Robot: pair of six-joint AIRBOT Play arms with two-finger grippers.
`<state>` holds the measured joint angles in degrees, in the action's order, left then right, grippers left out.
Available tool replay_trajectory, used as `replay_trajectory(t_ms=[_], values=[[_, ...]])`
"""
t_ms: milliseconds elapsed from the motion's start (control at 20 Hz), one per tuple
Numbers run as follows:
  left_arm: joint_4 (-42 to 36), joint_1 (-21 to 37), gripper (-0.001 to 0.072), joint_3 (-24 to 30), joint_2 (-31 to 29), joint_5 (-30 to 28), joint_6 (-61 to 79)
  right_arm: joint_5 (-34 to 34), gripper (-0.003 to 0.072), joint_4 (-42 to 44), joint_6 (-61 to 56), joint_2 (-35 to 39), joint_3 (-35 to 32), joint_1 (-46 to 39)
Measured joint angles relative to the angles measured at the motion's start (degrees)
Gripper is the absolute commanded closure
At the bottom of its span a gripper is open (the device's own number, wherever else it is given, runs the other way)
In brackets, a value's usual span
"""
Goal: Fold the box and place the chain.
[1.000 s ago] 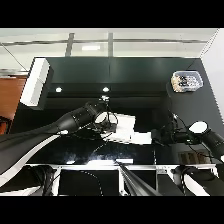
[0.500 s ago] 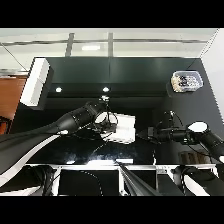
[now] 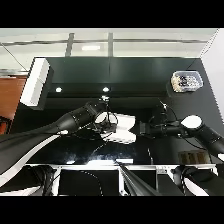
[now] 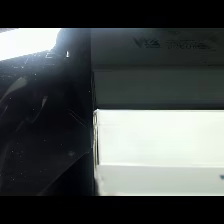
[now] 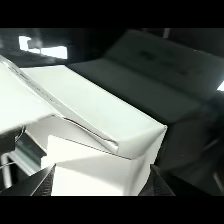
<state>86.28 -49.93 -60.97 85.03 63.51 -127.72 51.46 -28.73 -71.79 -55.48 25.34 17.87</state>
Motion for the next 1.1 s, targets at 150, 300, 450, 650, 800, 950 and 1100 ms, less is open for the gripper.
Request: replay_trajectory(t_ms=[150,300,450,650,800,950,1100], values=[[0.0,0.0,0.0683,0.0,0.0,0.0,0.0,-2.0,0.012,-8.3,-10.7,0.0,2.6,5.0],[0.0,0.0,0.0683,0.0,0.0,0.0,0.0,-3.2,0.0134,-15.0,-19.5,-0.1,4.3,8.2],[0.0,0.0,0.0683,0.0,0.0,0.0,0.0,-3.7,0.0134,-18.8,-25.3,-0.7,5.0,10.4],[0.0,0.0,0.0683,0.0,0.0,0.0,0.0,-4.7,0.0134,-21.4,-29.4,-1.6,5.9,12.2],[0.0,0.0,0.0683,0.0,0.0,0.0,0.0,-5.3,0.0134,-22.3,-31.7,-2.3,7.1,12.7],[0.0,0.0,0.0683,0.0,0.0,0.0,0.0,-5.1,0.0135,-22.7,-32.5,-3.7,8.4,12.8],[0.0,0.0,0.0683,0.0,0.0,0.0,0.0,-4.0,0.0143,-24.0,-33.3,-4.8,9.7,12.9]])
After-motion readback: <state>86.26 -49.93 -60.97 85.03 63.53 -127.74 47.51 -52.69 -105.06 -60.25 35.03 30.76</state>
